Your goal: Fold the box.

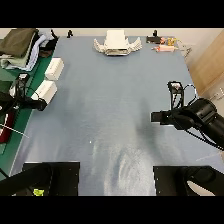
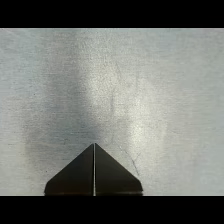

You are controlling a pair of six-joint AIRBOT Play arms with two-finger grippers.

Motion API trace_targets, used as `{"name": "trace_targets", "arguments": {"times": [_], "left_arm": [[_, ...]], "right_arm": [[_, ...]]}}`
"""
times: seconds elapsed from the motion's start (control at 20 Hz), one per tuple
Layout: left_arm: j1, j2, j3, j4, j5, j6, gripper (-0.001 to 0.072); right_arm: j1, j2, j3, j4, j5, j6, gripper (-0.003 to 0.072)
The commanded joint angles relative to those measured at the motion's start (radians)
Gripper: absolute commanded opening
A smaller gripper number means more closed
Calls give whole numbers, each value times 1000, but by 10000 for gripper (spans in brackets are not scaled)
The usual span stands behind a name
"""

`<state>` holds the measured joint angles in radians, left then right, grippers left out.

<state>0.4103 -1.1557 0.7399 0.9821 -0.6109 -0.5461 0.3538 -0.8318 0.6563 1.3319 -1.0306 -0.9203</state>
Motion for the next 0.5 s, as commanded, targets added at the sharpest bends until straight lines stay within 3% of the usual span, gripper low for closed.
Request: {"name": "trace_targets", "arguments": {"times": [0.0,0.2,0.45], "left_arm": [[-9,-84,11,-2,116,6,471],[-89,-261,139,-71,224,6,472],[-142,-514,451,-122,196,-21,471]], "right_arm": [[1,0,1,0,0,0,6],[1,0,1,0,0,0,5],[1,0,1,0,0,0,6]]}}
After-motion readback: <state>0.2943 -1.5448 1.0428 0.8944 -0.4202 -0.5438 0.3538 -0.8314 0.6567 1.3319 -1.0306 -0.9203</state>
